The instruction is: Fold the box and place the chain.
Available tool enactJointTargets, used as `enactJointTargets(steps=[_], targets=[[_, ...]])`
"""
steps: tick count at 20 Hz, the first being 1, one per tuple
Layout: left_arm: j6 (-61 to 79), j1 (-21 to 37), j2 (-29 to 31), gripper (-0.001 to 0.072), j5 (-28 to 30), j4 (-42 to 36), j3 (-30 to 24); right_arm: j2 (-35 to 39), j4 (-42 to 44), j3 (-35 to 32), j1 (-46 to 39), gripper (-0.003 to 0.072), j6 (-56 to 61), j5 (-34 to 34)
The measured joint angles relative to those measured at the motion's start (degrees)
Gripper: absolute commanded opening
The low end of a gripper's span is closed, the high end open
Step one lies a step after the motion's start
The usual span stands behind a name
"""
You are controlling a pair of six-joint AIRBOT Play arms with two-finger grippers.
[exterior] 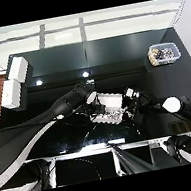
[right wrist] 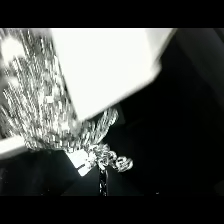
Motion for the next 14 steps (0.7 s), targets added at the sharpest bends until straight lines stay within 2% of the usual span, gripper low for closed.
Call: enactJointTargets(steps=[4,9,12,14], targets=[[-0.02,0.00,0.00,0.0027,0.00,0.00,0.00,3.13,-8.50,9.51,0.00,0.0014,11.26,12.48],[0.00,0.00,0.00,0.0027,0.02,0.00,0.00,6.16,-11.52,24.28,0.00,0.0014,21.44,26.97],[-0.02,0.00,0.00,0.0027,0.02,0.00,0.00,6.73,-8.22,32.20,0.00,0.0014,24.17,30.84],[0.00,0.00,0.00,0.0027,0.02,0.00,0.00,6.86,-5.49,35.56,0.00,0.0014,25.16,30.95]])
